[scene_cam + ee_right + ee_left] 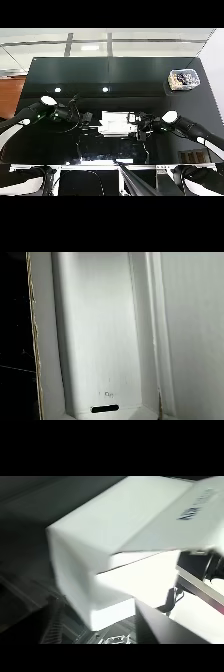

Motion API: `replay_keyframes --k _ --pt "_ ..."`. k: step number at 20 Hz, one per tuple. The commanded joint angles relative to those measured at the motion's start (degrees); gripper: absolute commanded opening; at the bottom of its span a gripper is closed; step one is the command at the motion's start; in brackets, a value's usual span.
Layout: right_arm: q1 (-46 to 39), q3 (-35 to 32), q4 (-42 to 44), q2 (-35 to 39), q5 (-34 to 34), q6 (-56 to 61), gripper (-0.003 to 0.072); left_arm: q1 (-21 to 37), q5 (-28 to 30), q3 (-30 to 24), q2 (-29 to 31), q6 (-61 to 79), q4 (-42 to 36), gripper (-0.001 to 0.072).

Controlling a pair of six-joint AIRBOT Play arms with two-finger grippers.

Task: Fold the box and place the chain.

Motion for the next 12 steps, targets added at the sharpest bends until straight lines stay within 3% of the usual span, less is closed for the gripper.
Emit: replay_keyframes --k 1,6,12 --pt "0.00 0.04 0.00 0.00 0.02 0.02 0.0301 -3.06 0.63 3.21 0.00 -3.80 0.94 0.0482" --pt "0.00 0.04 0.02 0.00 0.02 0.02 0.0301 -7.21 1.03 9.73 0.02 -18.86 17.11 0.0482" --pt "0.00 0.04 0.02 0.00 0.02 0.02 0.0301 -11.78 2.03 13.60 0.02 -23.78 19.61 0.0482"
